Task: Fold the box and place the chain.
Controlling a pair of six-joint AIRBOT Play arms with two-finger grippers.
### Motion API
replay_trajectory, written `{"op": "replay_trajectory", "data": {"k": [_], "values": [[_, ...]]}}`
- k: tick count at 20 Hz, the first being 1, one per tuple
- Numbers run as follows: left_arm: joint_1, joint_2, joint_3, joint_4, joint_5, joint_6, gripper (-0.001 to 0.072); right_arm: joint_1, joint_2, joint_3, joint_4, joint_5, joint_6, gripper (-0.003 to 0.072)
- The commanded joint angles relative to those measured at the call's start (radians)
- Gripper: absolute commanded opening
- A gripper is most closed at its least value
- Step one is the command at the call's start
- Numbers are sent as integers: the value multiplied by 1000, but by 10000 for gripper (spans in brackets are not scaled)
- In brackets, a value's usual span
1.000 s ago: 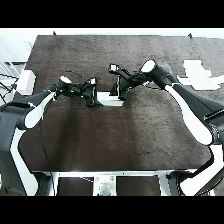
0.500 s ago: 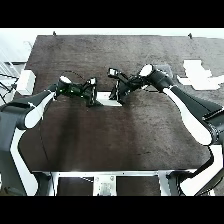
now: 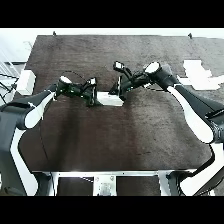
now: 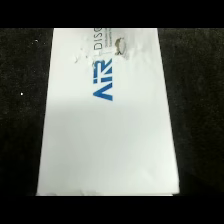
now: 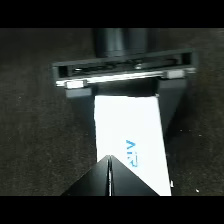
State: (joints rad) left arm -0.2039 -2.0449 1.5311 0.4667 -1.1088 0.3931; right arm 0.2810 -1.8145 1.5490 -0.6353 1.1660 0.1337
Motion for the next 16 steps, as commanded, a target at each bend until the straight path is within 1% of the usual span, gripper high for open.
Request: {"op": "replay_trajectory", "data": {"k": [1, 7, 13, 16], "values": [[0, 0, 0, 0, 0, 0, 476, -10, -26, 1, 33, 0, 27, 15], [0, 0, 0, 0, 0, 1, 476, -7, -97, 0, 32, 7, 89, 15], [0, 0, 0, 0, 1, 0, 476, 9, -103, -20, -42, 21, 121, 15], [0, 0, 0, 0, 1, 0, 476, 9, -103, -11, -38, 19, 121, 15]]}}
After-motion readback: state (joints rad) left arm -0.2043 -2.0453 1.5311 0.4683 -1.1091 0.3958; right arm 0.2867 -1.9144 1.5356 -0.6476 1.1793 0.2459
